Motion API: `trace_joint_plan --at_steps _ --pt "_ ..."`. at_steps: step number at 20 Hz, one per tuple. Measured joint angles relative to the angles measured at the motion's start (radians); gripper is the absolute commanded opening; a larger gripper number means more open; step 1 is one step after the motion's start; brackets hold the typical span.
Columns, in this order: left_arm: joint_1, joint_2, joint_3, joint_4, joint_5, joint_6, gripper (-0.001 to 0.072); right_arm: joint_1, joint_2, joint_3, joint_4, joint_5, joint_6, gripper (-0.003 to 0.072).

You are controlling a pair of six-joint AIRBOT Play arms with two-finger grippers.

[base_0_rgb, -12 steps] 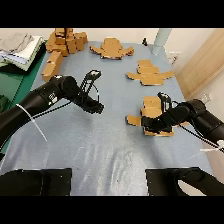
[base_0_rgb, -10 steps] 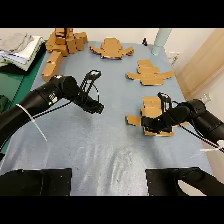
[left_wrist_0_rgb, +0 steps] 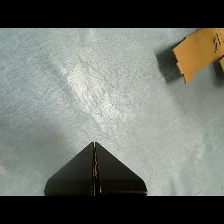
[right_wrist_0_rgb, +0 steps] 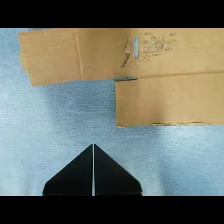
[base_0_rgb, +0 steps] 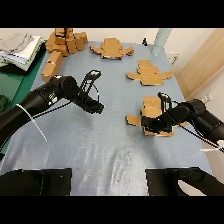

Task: Fold the box.

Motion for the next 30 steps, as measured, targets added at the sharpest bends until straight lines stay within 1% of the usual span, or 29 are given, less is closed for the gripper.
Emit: trace_joint_plan --at_steps 2,6,7,9,10,11,13,14,16,18,20,22,24,25,27,29,30 --pt "0.0 0.0 0.0 0.0 0.0 0.0 0.0015 0.0 0.0 0.0 0.0 0.003 0.0 0.0005" --pt "0.0 0.0 0.0 -0.003 0.0 0.0 0.0015 0.0 -0.005 0.0 0.003 0.05 0.0 0.0007" --pt "0.0 0.0 0.0 -0.005 0.002 0.0 0.0015 -0.003 -0.006 0.004 0.002 0.058 0.0 0.009" --pt "-0.001 0.0 0.0 -0.011 0.014 0.0 0.0015 -0.043 -0.009 0.03 -0.074 0.053 0.019 0.0179" --pt "-0.001 0.0 0.0 -0.011 0.026 0.0 0.0015 -0.089 -0.015 0.055 -0.137 0.034 0.027 0.0385" --pt "-0.001 0.0 0.0 -0.012 0.034 0.0 0.0015 -0.149 -0.025 0.08 -0.191 0.015 0.023 0.0426" --pt "-0.001 0.0 0.0 -0.014 0.045 0.0 0.0015 -0.323 -0.068 0.133 -0.266 -0.006 -0.071 0.0427" --pt "-0.001 0.0 0.0 -0.015 0.048 0.0 0.0015 -0.427 -0.105 0.159 -0.262 -0.007 -0.162 0.0427" --pt "-0.001 0.0 0.0 -0.016 0.055 -0.001 0.0016 -0.617 -0.192 0.205 -0.194 -0.007 -0.364 0.0426" --pt "-0.001 0.0 0.0 -0.028 0.057 -0.013 0.0016 -0.794 -0.297 0.255 -0.072 -0.006 -0.574 0.0427" --pt "-0.001 0.0 0.0 -0.05 0.059 -0.024 0.0017 -0.91 -0.388 0.299 0.044 -0.01 -0.738 0.0427" --pt "-0.001 0.0 0.0 -0.072 0.059 -0.029 0.0017 -0.975 -0.467 0.338 0.12 -0.031 -0.859 0.0427" --pt "-0.001 0.0 0.0 -0.093 0.061 -0.032 0.0017 -1.007 -0.528 0.361 0.172 -0.058 -0.945 0.0422" --pt "-0.001 0.0 0.0 -0.101 0.06 -0.032 0.0018 -1.014 -0.552 0.368 0.19 -0.072 -0.98 0.0383" --pt "-0.001 0.0 0.0 -0.117 0.06 -0.035 0.0018 -1.01 -0.587 0.378 0.228 -0.11 -1.041 0.0147" --pt "-0.002 0.0 0.0 -0.13 0.056 -0.035 0.0027 -0.991 -0.605 0.385 0.267 -0.158 -1.085 0.0004" --pt "-0.002 0.0 0.0 -0.134 0.053 -0.035 0.0278 -0.975 -0.611 0.386 0.29 -0.183 -1.099 0.0004"
